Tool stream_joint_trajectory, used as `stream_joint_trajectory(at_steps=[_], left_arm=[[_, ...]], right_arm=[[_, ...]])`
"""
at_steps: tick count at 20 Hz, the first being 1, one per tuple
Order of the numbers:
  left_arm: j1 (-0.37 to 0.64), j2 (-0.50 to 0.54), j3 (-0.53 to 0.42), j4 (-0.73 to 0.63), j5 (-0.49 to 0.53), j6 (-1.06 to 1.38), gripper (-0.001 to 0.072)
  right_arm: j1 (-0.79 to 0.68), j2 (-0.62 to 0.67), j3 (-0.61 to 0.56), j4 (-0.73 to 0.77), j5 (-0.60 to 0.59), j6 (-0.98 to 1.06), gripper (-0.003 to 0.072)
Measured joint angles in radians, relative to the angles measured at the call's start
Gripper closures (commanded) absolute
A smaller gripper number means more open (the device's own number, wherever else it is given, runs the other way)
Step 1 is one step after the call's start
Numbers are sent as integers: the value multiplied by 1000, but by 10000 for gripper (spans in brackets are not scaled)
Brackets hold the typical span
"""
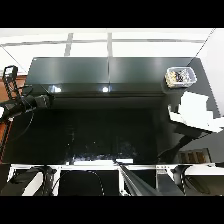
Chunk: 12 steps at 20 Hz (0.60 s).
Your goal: Fold the box and place the chain.
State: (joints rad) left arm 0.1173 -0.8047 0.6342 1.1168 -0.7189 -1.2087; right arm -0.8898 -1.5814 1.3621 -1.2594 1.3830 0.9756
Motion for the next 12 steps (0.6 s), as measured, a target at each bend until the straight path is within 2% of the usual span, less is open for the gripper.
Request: stream_joint_trajectory(at_steps=[3, 6, 9, 12], left_arm=[[0, 0, 0, 0, -9, 0, 1], [0, 0, 0, -4, -27, 0, 1], [-10, 0, 0, -19, -54, 0, 1], [-44, -14, 0, -56, -86, 0, 1]], right_arm=[[45, 108, -83, 113, -19, -4, 671], [114, 250, -223, 236, -72, -6, 671], [227, 413, -409, 341, -145, -7, 670], [388, 565, -613, 488, -271, -7, 671]])
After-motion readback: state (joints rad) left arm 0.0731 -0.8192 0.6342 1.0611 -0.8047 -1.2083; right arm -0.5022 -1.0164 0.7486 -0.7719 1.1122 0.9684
